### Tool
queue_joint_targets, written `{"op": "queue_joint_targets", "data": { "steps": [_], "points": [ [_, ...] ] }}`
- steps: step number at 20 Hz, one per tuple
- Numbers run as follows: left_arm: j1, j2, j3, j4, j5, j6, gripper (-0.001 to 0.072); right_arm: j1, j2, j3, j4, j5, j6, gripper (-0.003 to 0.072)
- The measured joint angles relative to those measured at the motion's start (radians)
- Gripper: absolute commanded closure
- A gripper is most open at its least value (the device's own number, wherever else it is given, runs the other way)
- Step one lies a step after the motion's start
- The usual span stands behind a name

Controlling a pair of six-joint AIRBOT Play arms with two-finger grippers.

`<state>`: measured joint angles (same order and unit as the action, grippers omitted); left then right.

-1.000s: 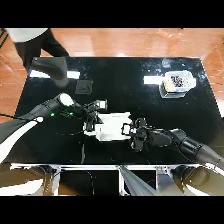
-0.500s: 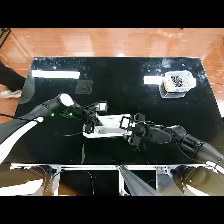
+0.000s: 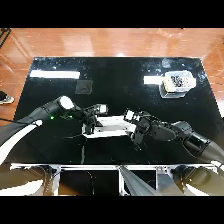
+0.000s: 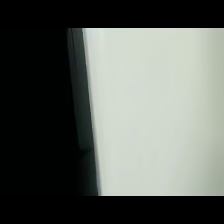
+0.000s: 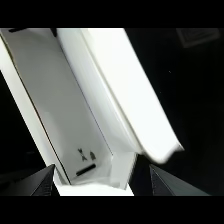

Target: Fold the box and place the chain.

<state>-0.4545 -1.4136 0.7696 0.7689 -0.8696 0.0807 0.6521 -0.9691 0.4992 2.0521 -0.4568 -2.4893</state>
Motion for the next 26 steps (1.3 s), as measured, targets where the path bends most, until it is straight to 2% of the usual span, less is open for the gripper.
{"op": "queue_joint_targets", "data": {
  "steps": [4,11,19,26],
  "points": [
    [-0.013,0.017,-0.025,0.000,0.049,0.011,0.0684,-0.001,0.002,0.000,-0.006,-0.001,-0.020,-0.0022],
    [-0.017,0.023,-0.032,-0.001,0.055,0.026,0.0684,0.003,0.002,0.000,0.006,-0.017,-0.138,-0.0020],
    [-0.017,0.023,-0.023,0.001,0.047,0.028,0.0684,-0.041,-0.028,0.003,0.156,-0.064,-0.292,-0.0021],
    [-0.017,0.023,-0.023,0.006,0.047,0.028,0.0684,-0.119,-0.064,0.029,0.326,-0.152,-0.441,-0.0021]
  ]
}}
